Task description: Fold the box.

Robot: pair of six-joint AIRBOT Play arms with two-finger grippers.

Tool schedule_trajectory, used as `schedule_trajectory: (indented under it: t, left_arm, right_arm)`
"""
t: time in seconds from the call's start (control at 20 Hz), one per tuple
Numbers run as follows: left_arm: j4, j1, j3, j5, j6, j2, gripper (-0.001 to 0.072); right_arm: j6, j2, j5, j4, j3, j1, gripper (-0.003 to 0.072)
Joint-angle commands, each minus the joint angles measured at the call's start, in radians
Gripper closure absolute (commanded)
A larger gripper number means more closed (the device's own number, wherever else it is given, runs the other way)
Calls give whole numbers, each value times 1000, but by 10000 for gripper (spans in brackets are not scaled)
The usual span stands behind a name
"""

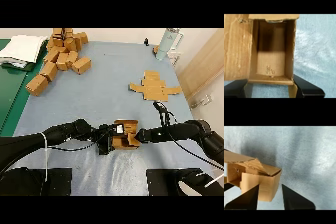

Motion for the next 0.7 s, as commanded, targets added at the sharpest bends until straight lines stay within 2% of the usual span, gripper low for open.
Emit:
schedule_trajectory:
  t: [0.0, 0.35, 0.55, 0.65]
  left_arm:
    - [0, 0, 0, 0, 0, 0, 285]
    - [0, 0, 0, 0, 0, 0, 285]
    - [0, 0, 0, 0, 0, 0, 285]
    - [0, 0, 0, 0, 0, 0, 285]
  right_arm:
    - [0, -2, -2, 15, 0, 0, 237]
    - [112, -122, 57, -43, 32, 99, 240]
    - [325, -243, 39, -192, 131, 217, 241]
    - [498, -301, -24, -318, 194, 287, 241]
